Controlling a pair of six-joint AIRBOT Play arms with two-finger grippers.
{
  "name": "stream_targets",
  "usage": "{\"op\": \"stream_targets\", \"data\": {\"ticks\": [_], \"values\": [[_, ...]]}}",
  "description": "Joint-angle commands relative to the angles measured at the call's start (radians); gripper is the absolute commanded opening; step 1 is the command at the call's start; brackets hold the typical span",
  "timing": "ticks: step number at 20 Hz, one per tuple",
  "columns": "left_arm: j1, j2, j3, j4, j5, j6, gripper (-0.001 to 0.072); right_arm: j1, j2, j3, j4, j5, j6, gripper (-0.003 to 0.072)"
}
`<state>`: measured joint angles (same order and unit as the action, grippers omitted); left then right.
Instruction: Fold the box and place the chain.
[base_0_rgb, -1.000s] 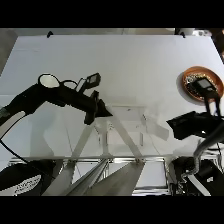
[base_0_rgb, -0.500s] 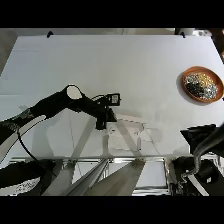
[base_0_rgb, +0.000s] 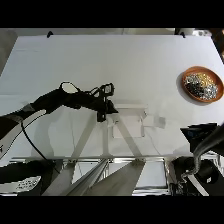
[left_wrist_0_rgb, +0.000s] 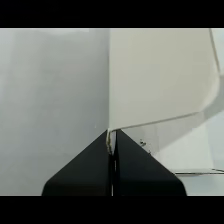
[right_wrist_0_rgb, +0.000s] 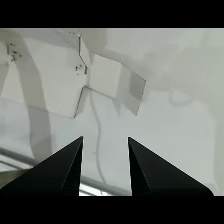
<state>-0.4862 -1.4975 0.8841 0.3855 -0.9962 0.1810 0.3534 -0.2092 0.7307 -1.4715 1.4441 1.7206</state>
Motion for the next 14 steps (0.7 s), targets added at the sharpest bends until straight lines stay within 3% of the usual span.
{"op": "stream_targets", "data": {"ticks": [1,6,14], "values": [[0.045,-0.054,0.000,-0.023,-0.088,0.027,0.0002,0.000,0.001,0.000,-0.010,-0.020,-0.002,0.0315],[0.036,-0.102,0.000,-0.037,-0.110,0.087,0.0003,0.000,-0.005,0.000,-0.021,-0.047,-0.002,0.0315],[0.036,-0.103,0.000,-0.035,-0.011,0.088,0.0003,0.000,-0.026,-0.001,-0.026,-0.062,-0.002,0.0315]]}}
